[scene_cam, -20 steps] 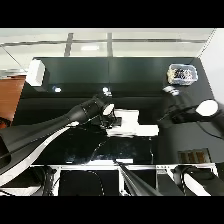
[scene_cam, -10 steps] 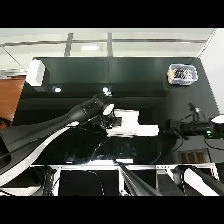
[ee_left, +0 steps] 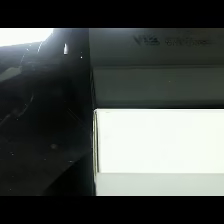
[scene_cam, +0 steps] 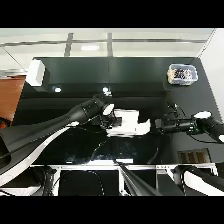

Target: Fold the box and place the chain.

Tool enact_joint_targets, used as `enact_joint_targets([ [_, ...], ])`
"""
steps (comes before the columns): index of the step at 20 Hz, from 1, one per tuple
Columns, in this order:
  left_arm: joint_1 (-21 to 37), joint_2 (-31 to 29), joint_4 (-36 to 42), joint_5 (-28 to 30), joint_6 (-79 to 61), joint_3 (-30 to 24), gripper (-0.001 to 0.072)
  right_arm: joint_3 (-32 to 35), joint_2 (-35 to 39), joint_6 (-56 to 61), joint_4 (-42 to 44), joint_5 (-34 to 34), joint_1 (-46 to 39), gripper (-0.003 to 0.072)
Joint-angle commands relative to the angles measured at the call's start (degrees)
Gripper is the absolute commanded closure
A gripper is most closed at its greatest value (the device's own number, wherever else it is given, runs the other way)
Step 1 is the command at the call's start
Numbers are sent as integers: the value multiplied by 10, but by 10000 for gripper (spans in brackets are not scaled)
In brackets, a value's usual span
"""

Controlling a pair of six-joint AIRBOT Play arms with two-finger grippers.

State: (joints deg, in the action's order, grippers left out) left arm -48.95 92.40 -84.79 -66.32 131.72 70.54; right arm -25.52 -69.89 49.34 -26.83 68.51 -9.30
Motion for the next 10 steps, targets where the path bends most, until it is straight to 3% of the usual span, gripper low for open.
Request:
enact_joint_targets([
  [1, 0, 0, 0, 0, 0, 0, 685, -20, -4, -20, 22, 23, 10, 271],
  [2, 0, 0, 0, 0, 0, 0, 685, -22, -4, -20, 24, 29, 12, 111],
  [7, 0, 0, 0, 0, 0, 0, 685, -40, -4, 12, 34, 5, 92, 114],
  [9, 0, 0, 0, 0, 0, 0, 685, -73, -4, 53, -7, -14, 129, 221],
  [10, 0, 0, 0, 0, 0, 0, 685, -91, -4, 77, -34, -21, 144, 221],
])
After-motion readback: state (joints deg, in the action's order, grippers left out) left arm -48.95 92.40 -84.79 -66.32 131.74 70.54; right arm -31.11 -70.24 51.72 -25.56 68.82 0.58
